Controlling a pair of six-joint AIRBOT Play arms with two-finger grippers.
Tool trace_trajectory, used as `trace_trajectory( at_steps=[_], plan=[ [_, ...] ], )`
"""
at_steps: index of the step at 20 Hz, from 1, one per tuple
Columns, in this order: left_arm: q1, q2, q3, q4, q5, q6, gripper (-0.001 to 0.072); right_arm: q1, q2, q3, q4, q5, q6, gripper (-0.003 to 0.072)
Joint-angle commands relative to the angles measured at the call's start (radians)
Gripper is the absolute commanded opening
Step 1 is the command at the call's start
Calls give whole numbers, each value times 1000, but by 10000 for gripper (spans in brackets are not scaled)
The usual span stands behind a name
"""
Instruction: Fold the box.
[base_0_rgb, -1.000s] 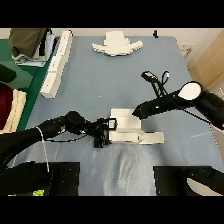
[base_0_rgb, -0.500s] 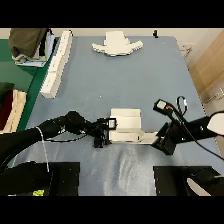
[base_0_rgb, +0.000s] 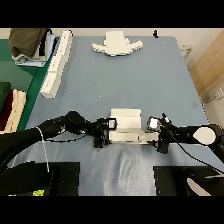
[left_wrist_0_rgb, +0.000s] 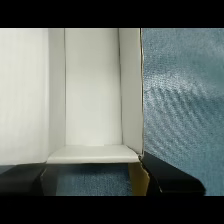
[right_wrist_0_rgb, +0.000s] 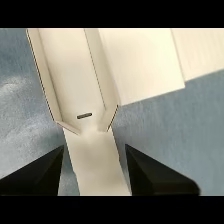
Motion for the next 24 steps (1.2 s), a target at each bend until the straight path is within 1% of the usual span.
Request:
trace_trajectory(
  at_steps=[1,4,5,6,7,8,9,10,13,16,20,22,23,24],
  plan=[
    [0,0,1,0,0,0,522,1,-84,-14,108,-97,-211,611],
    [0,0,1,0,0,0,522,3,-123,-14,150,-104,-257,599],
    [0,0,1,0,0,0,522,11,-123,-14,157,-108,-267,559],
    [0,0,1,0,0,0,522,23,-123,-13,155,-108,-267,464],
    [0,0,1,0,0,0,522,34,-123,-13,151,-108,-267,401],
    [0,0,1,0,0,0,522,40,-123,-13,149,-107,-267,371],
    [0,0,1,0,0,0,522,40,-124,-13,150,-107,-267,324],
    [0,0,1,0,0,0,522,40,-124,-13,150,-108,-267,249],
    [0,0,1,0,0,0,523,40,-124,-13,159,-108,-267,141],
    [0,0,1,0,0,0,522,47,-134,-13,180,-115,-267,142],
    [0,0,1,0,0,0,522,105,-165,-13,188,-183,-267,142],
    [0,0,1,0,0,0,522,121,-183,-13,200,-192,-267,143],
    [0,0,1,0,0,0,522,127,-190,-13,204,-193,-267,171],
    [0,0,1,0,0,0,522,126,-198,-13,220,-193,-267,344]
  ],
)
